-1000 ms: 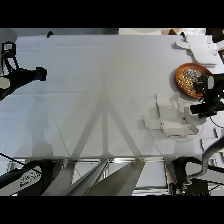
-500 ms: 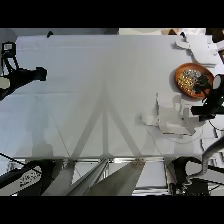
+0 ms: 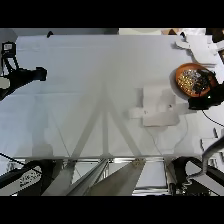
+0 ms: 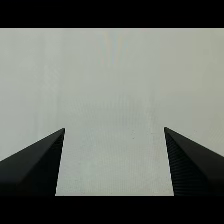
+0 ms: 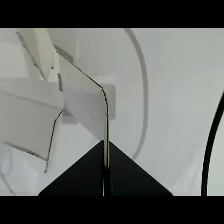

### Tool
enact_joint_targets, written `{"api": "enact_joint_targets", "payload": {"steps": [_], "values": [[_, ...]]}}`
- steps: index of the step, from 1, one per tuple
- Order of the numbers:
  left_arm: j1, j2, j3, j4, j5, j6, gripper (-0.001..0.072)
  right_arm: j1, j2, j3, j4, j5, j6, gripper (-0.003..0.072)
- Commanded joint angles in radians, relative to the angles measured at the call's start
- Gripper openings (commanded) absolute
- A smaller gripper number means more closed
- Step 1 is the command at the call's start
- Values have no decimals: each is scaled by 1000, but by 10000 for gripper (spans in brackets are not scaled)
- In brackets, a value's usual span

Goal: Fold the box and place the chain.

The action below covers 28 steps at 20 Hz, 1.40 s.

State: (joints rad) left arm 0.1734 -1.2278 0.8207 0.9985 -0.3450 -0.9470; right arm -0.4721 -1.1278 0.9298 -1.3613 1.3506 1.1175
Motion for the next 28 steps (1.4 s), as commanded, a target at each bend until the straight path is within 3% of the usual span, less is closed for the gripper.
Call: {"api": "enact_joint_targets", "payload": {"steps": [1, 5, 10, 19, 28], "values": [[-1, 1, 1, 0, 0, 0, 700, -1, 39, -5, 276, -30, -193, 12], [-1, 1, 1, 0, 0, 0, 700, -1, 39, -93, 454, -80, -305, 12], [-1, 1, 1, 0, 0, 0, 700, 27, 38, -262, 663, -238, -448, 12], [-1, 1, 1, 0, 0, 0, 700, 449, 27, -294, 672, -722, -472, 6], [-1, 1, 1, 0, 0, 0, 700, 452, -174, -294, 863, -719, -568, 8]]}}
